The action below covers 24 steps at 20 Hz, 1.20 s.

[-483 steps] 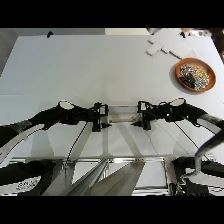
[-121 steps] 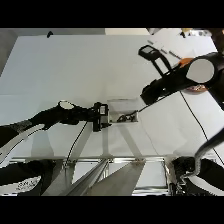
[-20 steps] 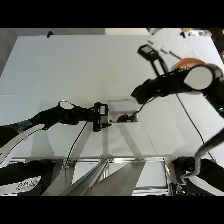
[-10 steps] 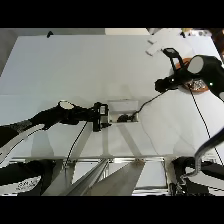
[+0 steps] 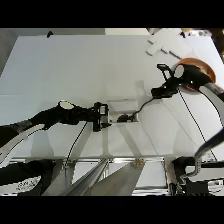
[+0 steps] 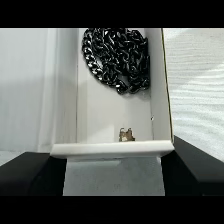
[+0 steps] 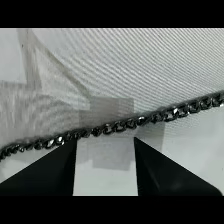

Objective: Fold the box and place the chain.

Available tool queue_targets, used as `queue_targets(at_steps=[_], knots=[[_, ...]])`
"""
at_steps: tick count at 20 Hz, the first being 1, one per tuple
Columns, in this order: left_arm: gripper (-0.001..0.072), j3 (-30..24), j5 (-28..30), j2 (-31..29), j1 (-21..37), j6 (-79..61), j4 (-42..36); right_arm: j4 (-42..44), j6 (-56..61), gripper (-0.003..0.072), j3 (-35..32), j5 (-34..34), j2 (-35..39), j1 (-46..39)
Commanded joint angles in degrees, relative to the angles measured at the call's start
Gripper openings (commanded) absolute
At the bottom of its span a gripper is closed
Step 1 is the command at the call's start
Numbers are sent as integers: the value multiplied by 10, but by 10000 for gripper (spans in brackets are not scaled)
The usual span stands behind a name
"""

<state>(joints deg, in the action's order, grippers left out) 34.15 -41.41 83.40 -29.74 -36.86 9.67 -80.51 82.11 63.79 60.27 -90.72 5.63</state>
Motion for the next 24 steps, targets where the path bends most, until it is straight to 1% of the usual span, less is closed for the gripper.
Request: queue_targets(at_steps=[1, 3, 5, 7, 9, 11, 13, 15, 20, 24], knots=[[63, 0, 0, 0, 0, 0, 0, 0, 20, 306, 0, -25, -8, 0], [63, 0, 0, 0, 0, 0, 0, 3, 21, 305, 0, -31, -9, 0], [63, 0, 0, 0, 0, 0, 0, 4, 21, 273, 0, -31, -12, 0], [63, 0, 0, 0, 0, 0, 0, 5, 21, 10, 0, -26, -14, 0], [63, 0, 0, 0, 0, 0, 0, 40, -23, 8, 0, 2, -4, 0], [63, 0, 0, 0, 0, 0, 0, 86, -76, 8, 0, 37, 31, 1], [63, 0, 0, 0, 0, 0, 0, 120, -77, 8, 0, 51, 88, 1], [63, 0, 0, 0, 0, 0, 0, 135, -79, 8, 0, 71, 147, 1], [63, 0, -4, 0, 0, 0, 0, 138, -94, 8, 0, 159, 280, 2], [63, 0, -7, 0, 0, 0, 0, 188, -105, 8, 0, 187, 370, 18]])
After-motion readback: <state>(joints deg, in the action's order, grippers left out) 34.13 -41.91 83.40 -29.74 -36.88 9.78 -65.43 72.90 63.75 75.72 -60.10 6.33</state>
